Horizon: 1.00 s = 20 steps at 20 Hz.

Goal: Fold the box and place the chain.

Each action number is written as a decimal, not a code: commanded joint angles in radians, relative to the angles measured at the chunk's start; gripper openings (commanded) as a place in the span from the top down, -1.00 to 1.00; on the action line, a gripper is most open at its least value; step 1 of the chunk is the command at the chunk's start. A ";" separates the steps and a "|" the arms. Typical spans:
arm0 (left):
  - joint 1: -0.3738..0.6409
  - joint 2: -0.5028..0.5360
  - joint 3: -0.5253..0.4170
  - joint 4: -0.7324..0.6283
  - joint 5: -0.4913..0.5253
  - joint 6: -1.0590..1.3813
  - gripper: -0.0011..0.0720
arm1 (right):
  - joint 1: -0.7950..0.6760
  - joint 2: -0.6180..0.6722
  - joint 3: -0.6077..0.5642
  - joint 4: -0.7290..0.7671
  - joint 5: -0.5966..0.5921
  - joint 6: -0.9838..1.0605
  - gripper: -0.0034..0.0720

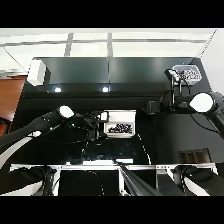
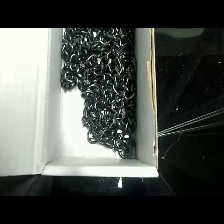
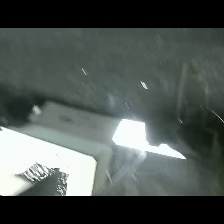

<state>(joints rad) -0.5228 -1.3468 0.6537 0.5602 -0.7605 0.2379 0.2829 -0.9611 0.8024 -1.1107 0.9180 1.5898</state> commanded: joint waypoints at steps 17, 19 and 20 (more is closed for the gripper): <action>0.000 -0.001 0.001 0.000 0.001 0.001 0.02 | 0.124 -0.151 0.099 0.206 0.055 -0.954 -0.94; 0.000 -0.001 0.001 0.000 0.001 0.001 0.02 | 0.124 -0.151 0.099 0.201 0.107 -0.980 -0.94; 0.000 -0.001 0.001 0.000 0.001 0.001 0.02 | 0.124 -0.151 0.099 0.202 0.130 -0.985 -0.94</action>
<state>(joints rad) -0.5228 -1.3468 0.6533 0.5606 -0.7597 0.2390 0.4049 -1.1114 0.8955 -0.8951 0.9688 0.6834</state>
